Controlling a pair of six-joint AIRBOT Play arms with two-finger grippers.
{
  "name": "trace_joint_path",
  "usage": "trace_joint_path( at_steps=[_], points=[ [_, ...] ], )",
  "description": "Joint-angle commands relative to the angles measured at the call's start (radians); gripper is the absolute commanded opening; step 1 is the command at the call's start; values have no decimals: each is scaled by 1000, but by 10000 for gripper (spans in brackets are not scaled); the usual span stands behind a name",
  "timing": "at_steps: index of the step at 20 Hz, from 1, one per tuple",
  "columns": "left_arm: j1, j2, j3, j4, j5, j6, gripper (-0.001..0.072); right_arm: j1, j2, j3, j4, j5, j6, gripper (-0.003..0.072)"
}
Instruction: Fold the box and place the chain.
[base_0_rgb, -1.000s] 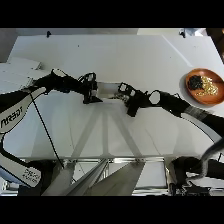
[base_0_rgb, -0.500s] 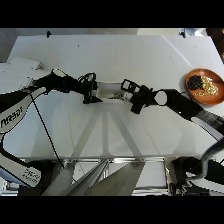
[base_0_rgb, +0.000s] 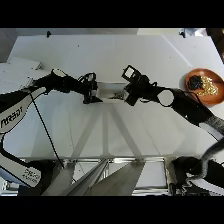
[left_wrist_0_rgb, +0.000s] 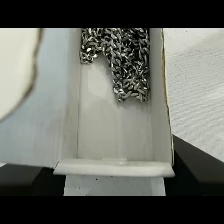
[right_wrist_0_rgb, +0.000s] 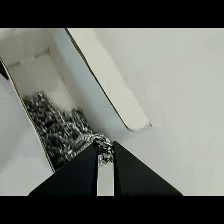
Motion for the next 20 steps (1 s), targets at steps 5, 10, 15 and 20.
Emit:
trace_joint_path(
  at_steps=[5,10,15,20],
  points=[
    [0,0,0,0,0,0,413,62,-73,43,109,-82,-45,9],
    [0,0,0,0,0,0,413,106,-186,46,124,-83,-45,9],
    [0,0,0,0,0,0,413,177,-249,60,124,-172,-42,10],
    [0,0,0,0,0,0,413,180,-235,90,143,-237,-43,209]
  ],
)
